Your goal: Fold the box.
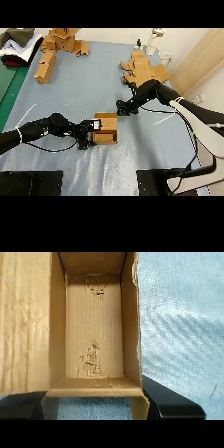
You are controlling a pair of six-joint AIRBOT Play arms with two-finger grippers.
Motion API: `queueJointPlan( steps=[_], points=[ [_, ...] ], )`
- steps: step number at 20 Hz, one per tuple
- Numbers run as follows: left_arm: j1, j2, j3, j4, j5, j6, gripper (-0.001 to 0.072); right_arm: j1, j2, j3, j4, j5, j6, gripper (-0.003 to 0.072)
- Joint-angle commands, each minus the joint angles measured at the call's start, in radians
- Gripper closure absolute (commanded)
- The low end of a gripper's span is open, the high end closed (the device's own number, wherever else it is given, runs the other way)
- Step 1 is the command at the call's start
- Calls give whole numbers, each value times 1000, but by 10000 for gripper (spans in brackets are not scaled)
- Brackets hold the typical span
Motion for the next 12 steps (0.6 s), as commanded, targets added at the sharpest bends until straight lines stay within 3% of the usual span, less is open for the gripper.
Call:
queueJointPlan(
  steps=[1,5,12],
  points=[
    [0,0,0,0,0,0,347,-31,-94,-1,319,-189,-400,685],
    [0,0,0,0,0,0,347,89,-38,-63,313,-167,-539,686],
    [0,0,0,0,0,0,347,230,178,-281,151,139,-597,685]
  ],
)
